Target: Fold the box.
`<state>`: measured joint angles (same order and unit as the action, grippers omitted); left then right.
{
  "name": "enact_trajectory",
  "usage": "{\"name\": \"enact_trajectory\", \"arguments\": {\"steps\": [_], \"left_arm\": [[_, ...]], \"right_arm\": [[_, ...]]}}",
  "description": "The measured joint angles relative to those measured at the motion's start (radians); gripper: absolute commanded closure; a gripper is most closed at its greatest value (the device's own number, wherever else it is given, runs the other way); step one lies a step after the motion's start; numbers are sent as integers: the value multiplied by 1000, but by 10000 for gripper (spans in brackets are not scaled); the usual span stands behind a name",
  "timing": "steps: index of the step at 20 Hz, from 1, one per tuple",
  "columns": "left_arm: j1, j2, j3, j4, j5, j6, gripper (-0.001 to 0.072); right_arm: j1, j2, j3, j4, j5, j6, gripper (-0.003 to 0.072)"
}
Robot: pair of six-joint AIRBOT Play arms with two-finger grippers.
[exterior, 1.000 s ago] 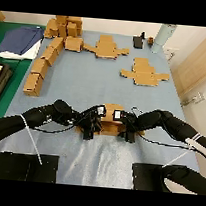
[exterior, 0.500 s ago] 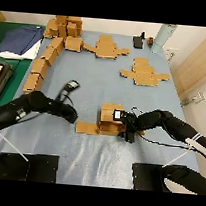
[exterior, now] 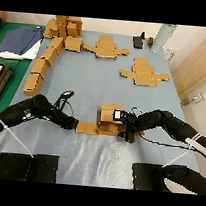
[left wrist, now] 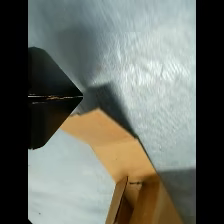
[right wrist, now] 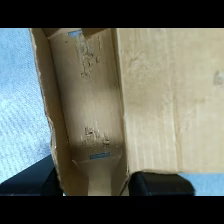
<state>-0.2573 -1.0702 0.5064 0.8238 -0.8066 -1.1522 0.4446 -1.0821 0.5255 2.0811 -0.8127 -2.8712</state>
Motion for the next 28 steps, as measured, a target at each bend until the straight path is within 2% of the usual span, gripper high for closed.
{"name": "enact_trajectory", "arguments": {"steps": [4,9,15,19,20,21,28], "left_arm": [[-109,-58,-2,-124,89,35,696],[-182,-80,18,-202,162,58,696],[-235,-56,74,-222,145,55,697],[-245,-39,127,-140,141,-43,692],[-249,-37,137,-114,140,-68,591],[-254,-36,145,-93,139,-88,450],[-282,-50,168,-47,138,-152,451]], "right_arm": [[0,0,0,0,0,0,264],[0,0,0,-1,0,0,264],[0,0,0,-1,0,0,264],[0,0,0,-1,0,0,264],[0,0,0,-1,0,0,264],[0,0,0,-1,0,0,264],[0,0,0,-1,0,0,264]]}}
